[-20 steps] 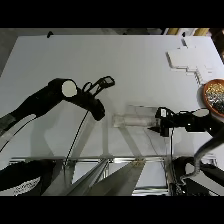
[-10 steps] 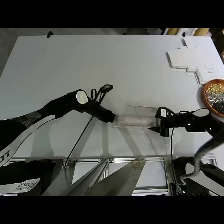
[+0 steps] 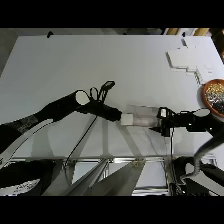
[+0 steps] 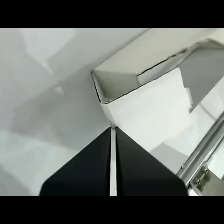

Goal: Fold the box and place the chain.

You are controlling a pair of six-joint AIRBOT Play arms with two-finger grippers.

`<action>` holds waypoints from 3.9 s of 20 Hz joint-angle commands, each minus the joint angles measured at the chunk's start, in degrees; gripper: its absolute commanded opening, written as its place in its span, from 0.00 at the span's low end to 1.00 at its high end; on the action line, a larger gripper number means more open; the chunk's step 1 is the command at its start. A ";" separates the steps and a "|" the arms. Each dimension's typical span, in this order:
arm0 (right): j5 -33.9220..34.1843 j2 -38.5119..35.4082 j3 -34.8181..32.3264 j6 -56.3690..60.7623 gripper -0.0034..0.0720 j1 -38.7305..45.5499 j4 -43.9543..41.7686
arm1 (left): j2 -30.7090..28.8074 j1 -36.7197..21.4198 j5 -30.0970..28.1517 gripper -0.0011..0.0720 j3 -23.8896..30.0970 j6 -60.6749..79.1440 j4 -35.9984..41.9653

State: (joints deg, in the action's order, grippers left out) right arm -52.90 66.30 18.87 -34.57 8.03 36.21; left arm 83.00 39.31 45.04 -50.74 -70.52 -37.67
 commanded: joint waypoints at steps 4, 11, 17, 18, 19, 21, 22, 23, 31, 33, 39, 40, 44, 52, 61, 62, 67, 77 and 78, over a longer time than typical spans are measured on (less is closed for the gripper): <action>-0.09 0.02 -0.02 0.02 0.65 0.00 -0.02 | -2.08 0.46 0.02 0.17 0.02 -2.23 -0.44; -0.11 0.02 -0.02 0.02 0.65 0.00 -0.02 | -2.12 1.86 -0.44 0.43 0.02 -3.45 -0.26; -0.11 0.02 -0.02 0.02 0.65 0.00 -0.02 | -5.70 -3.19 4.07 0.41 0.02 -11.52 -12.85; -0.11 0.02 -0.02 0.02 0.65 0.00 -0.02 | -5.66 -4.39 5.66 0.41 0.04 -12.68 -14.47; -0.11 0.02 -0.02 0.02 0.65 0.00 -0.02 | -5.44 -5.22 6.40 0.41 0.15 -13.44 -15.69; -0.11 0.02 -0.02 0.02 0.65 0.00 -0.02 | -4.33 -6.12 6.19 0.40 0.52 -13.55 -15.96; -0.13 0.02 -0.02 0.02 0.65 0.00 -0.02 | -3.17 -6.14 6.10 0.39 0.52 -13.55 -15.47; -0.13 0.02 -0.02 0.02 0.65 0.00 -0.02 | -1.81 -5.97 5.75 0.39 0.52 -13.53 -14.38; -0.13 0.02 -0.02 0.02 0.65 0.00 -0.02 | 2.16 -3.19 5.38 0.39 0.48 -5.27 2.40; -0.13 0.02 -0.02 0.02 0.65 0.00 -0.02 | 2.16 -2.60 5.38 0.39 0.48 -4.72 4.15; -0.17 0.02 -0.02 0.02 0.65 0.00 -0.02 | 0.68 -1.36 4.52 0.39 0.46 -4.24 7.23; -0.17 0.02 -0.02 0.02 0.65 0.00 -0.02 | -0.13 -1.36 4.07 0.39 0.44 -4.24 7.23; -0.20 0.02 -0.02 0.02 0.65 0.00 -0.02 | -1.51 -0.24 2.86 0.40 0.17 -4.31 7.28; -0.20 0.02 -0.02 0.02 0.65 0.00 -0.02 | -2.25 2.16 0.31 0.55 -1.05 -8.44 -0.15; -0.20 0.02 -0.02 0.02 0.65 0.00 -0.02 | -4.42 -5.03 7.87 0.55 -0.09 -15.19 -13.22; -0.20 0.02 -0.02 0.02 0.65 0.00 -0.02 | -2.99 -5.01 7.78 0.55 -0.09 -13.57 -11.15; -0.20 0.02 -0.02 0.02 0.65 0.00 -0.02 | 1.40 -4.57 8.28 0.54 -0.09 -4.22 1.70; -0.20 0.02 -0.02 0.02 0.65 0.00 -0.02 | 1.46 -4.57 6.69 0.56 -0.09 -5.11 3.06; -0.20 0.02 -0.02 0.02 0.65 0.00 -0.02 | 1.46 -4.57 6.99 0.56 -0.09 -6.56 1.05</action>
State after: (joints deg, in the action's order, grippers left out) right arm -53.10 66.35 18.85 -34.57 7.99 36.21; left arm 84.42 34.74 51.86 -50.87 -74.87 -33.30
